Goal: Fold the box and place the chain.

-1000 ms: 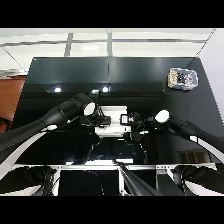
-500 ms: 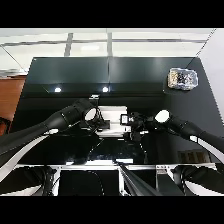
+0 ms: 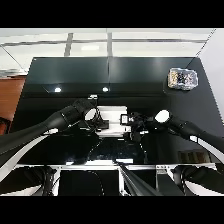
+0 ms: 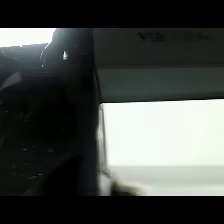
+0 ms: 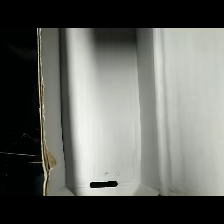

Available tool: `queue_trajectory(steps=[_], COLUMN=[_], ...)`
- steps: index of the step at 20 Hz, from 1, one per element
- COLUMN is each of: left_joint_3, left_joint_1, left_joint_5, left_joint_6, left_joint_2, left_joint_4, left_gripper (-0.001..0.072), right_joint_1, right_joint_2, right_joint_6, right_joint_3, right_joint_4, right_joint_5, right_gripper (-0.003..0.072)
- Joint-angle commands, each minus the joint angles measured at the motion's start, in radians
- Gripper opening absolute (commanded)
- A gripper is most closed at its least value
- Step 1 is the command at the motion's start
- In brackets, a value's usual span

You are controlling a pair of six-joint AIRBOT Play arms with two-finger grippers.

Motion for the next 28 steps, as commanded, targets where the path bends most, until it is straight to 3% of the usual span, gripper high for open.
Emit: queue_trajectory(steps=[1, 6, 7, 8, 9, 11, 18, 20, 24, 25, 27, 28], left_joint_3=[0.0, 0.0, 0.003, 0.009, 0.018, 0.035, 0.039, 0.039, 0.039, 0.039, 0.039, 0.039], left_joint_1=[-0.006, -0.017, -0.017, -0.017, -0.017, -0.017, -0.017, -0.017, -0.018, -0.018, -0.017, -0.017], left_joint_5=[-0.004, 0.0, -0.001, -0.003, -0.012, -0.014, -0.042, -0.042, -0.042, -0.042, -0.042, -0.041], left_joint_6=[-0.001, -0.001, -0.001, -0.002, -0.001, -0.001, -0.001, -0.001, -0.001, -0.001, 0.0, 0.0], left_joint_2=[0.0, 0.0, 0.0, 0.0, 0.0, 0.0, -0.022, -0.032, -0.038, -0.038, -0.038, -0.038], left_joint_4=[0.004, 0.003, 0.002, 0.002, 0.004, 0.008, 0.005, 0.004, -0.034, -0.034, -0.034, -0.034], left_gripper=[0.0026, 0.0036, 0.017, 0.0354, 0.0412, 0.0412, 0.0399, 0.0344, 0.0341, 0.0304, 0.006, 0.0027], right_joint_1=[0.0, 0.0, 0.0, 0.0, 0.0, 0.0, 0.0, 0.0, 0.0, 0.0, 0.0, 0.0], right_joint_2=[0.0, 0.0, 0.0, 0.0, 0.0, 0.0, 0.0, 0.0, 0.0, 0.0, 0.0, 0.0], right_joint_6=[0.0, 0.0, 0.0, 0.0, 0.0, 0.0, 0.0, 0.0, 0.0, 0.0, 0.0, 0.0], right_joint_3=[0.001, 0.001, 0.001, 0.001, 0.001, 0.001, 0.001, 0.001, 0.001, 0.001, 0.001, 0.001], right_joint_4=[-0.002, -0.002, -0.002, -0.002, -0.002, -0.002, -0.002, -0.002, -0.002, -0.002, -0.002, -0.002], right_joint_5=[0.001, 0.001, 0.001, 0.001, 0.001, 0.001, 0.001, 0.001, 0.001, 0.001, 0.001, 0.001], right_gripper=[0.0132, 0.0131, 0.0131, 0.0131, 0.0131, 0.0131, 0.0131, 0.0131, 0.0131, 0.0131, 0.0132, 0.0131])
